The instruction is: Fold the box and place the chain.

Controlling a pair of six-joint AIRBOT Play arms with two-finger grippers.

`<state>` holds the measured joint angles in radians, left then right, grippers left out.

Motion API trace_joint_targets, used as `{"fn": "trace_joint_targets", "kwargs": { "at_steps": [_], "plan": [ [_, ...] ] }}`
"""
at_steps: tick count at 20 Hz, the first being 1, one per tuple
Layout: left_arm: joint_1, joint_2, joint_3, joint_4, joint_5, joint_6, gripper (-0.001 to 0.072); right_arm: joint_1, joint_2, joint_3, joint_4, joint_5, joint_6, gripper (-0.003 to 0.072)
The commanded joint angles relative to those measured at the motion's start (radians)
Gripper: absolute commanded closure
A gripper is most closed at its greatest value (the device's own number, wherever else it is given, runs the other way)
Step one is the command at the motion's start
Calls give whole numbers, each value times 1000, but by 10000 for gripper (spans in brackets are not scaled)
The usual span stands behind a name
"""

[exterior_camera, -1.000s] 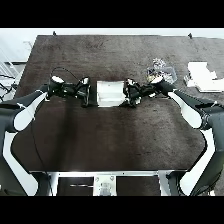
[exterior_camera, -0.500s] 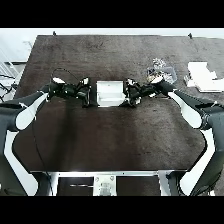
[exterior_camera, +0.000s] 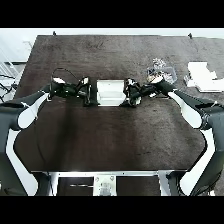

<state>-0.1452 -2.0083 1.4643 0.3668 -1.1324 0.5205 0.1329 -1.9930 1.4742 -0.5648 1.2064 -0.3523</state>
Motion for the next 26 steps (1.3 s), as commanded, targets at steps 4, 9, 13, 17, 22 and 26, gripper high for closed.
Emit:
{"fn": "trace_joint_targets", "kwargs": {
  "at_steps": [4,9,13,17,22,26],
  "plan": [
    [-2,-24,41,23,-38,-41,-8,1,0,0,-1,3,0,161],
    [-35,-24,45,81,-18,-41,44,1,0,0,0,3,0,162],
    [-35,-25,45,81,-14,-41,45,1,0,0,0,3,0,162],
    [-57,-40,45,104,22,-44,52,1,0,0,0,3,0,162],
    [-56,-39,56,63,-7,-33,52,1,0,0,0,3,0,162],
    [-56,-40,58,60,-9,-37,51,1,0,0,0,3,0,161]
  ]
}}
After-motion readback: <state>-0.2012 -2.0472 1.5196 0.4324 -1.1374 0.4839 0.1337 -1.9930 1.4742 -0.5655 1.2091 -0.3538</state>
